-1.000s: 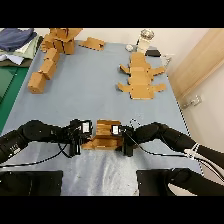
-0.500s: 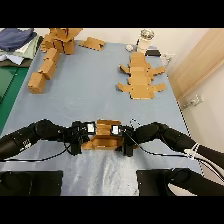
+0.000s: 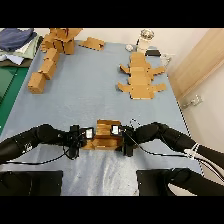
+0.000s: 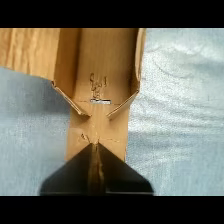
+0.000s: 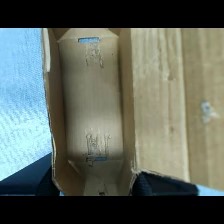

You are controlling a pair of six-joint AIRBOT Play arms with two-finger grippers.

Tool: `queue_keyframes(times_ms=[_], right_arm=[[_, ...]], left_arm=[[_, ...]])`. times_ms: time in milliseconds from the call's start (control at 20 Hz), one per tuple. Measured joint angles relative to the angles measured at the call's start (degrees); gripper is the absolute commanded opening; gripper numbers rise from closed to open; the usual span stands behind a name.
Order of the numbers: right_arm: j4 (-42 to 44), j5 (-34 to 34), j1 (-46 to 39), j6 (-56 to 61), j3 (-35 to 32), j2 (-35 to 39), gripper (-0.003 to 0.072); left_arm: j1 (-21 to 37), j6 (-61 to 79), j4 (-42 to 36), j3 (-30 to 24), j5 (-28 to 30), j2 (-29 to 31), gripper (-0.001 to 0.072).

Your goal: Fold the box.

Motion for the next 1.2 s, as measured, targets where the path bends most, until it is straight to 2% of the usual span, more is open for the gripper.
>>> queue_keyframes(times_ms=[50,200,400,450,500,700,750,800,1200], right_arm=[[0.0,0.0,0.0,0.0,0.0,0.0,0.0488],[0.0,0.0,0.0,0.0,0.0,0.0,0.0488],[0.0,0.0,0.0,0.0,0.0,0.0,0.0488],[0.0,0.0,0.0,0.0,0.0,0.0,0.0488],[0.0,0.0,0.0,0.0,0.0,0.0,0.0488],[0.0,0.0,0.0,0.0,0.0,0.0,0.0488],[0.0,0.0,0.0,0.0,0.0,0.0,0.0488],[0.0,0.0,0.0,0.0,0.0,0.0,0.0488],[0.0,0.0,0.0,0.0,0.0,0.0,0.0488]], left_arm=[[0.0,2.2,-1.8,-0.1,-0.2,0.0,0.0534],[0.0,8.3,-7.5,-0.3,-0.3,-0.6,0.0533],[-0.4,11.9,-10.9,-0.2,0.5,-1.9,0.053],[-0.6,12.4,-11.6,-0.2,0.8,-2.1,0.0362],[-0.8,12.8,-12.2,-0.1,1.5,-2.2,0.0239],[-1.0,14.5,-14.2,0.0,2.3,-2.8,0.0232],[-1.1,14.8,-15.0,0.1,2.4,-2.9,0.013],[-1.2,15.4,-15.8,0.1,2.4,-3.0,0.0109],[-2.7,19.0,-22.0,0.1,2.8,-3.6,0.0109]])
